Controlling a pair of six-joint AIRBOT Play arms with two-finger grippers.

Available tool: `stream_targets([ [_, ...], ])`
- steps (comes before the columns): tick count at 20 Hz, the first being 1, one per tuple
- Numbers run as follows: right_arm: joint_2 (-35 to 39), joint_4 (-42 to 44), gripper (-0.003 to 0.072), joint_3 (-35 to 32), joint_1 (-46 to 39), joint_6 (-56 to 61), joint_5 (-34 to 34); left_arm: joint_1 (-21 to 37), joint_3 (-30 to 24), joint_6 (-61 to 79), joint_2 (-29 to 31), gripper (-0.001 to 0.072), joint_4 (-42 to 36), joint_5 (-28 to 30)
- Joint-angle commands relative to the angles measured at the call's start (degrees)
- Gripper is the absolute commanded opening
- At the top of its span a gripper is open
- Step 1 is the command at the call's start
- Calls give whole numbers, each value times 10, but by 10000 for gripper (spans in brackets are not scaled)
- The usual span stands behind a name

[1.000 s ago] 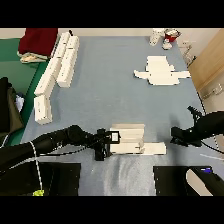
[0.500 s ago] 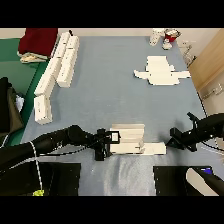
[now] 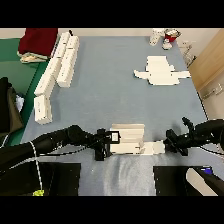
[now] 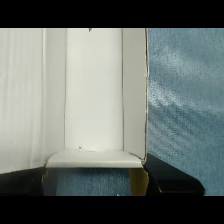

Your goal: Fold the box.

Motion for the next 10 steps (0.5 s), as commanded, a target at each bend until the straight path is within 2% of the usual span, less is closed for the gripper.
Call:
stream_targets([
  [1, 17, 32, 2, -2, 33, -13, -8, 0, 0, 0, 0, 523, 0, 0],
  [8, 61, 40, 11, 2, 159, -27, 45, 0, 0, 0, 0, 523, 0, 0],
  [9, 72, 40, 57, 4, 165, -28, 45, 0, 0, 0, 0, 523, 0, 0],
  [10, 86, 40, 174, 5, 168, -27, 45, 0, 0, 0, 0, 523, 0, 0],
])
